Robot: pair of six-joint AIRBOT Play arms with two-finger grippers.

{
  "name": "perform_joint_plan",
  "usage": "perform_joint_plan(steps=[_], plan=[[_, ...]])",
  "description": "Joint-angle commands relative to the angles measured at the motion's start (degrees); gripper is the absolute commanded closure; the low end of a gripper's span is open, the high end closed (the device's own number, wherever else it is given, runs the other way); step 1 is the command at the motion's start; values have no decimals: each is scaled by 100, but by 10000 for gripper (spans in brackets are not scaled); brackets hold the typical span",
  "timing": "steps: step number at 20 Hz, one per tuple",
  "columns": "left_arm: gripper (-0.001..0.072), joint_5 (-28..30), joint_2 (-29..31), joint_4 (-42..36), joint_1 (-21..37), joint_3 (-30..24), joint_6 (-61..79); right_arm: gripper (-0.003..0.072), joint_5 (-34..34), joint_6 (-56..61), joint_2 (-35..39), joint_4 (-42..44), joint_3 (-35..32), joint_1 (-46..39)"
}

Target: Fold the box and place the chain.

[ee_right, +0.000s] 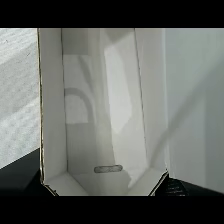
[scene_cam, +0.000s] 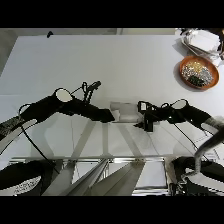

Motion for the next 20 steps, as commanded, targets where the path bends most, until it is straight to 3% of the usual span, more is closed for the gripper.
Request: perform_joint_plan(steps=[1,9,20], plan=[[201,396,-15,286,-177,0,-378,390,0,2,4,0,0,-4],[201,964,-153,706,-393,225,-933,390,0,2,4,0,0,-4],[203,1086,-369,1996,-638,737,-2146,390,2,2,4,0,0,-4]])
